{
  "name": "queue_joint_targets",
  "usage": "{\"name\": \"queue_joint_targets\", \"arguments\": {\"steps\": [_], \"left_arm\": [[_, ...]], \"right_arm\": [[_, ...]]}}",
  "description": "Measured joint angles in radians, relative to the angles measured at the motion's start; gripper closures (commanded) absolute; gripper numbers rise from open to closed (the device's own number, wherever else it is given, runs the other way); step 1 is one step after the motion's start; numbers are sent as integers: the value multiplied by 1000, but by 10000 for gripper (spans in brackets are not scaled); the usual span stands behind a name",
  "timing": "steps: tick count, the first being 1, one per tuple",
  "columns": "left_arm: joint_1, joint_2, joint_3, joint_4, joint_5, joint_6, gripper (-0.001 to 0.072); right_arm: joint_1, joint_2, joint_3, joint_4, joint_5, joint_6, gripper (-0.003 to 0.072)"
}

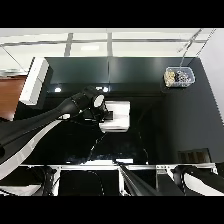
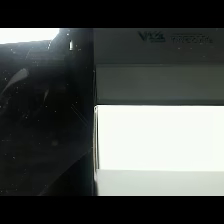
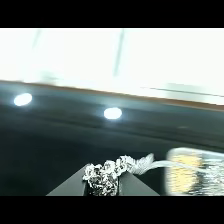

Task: Fold the box and place the chain.

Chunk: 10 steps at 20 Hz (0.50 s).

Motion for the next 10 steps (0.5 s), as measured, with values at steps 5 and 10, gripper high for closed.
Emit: {"name": "queue_joint_targets", "arguments": {"steps": [5, 10], "left_arm": [[0, 0, 0, 0, 1, 0, 679], [0, 0, 0, 0, 1, 0, 679]], "right_arm": [[168, 66, -95, 87, 141, -23, 672], [322, 78, -304, 202, 185, -63, 671]]}}
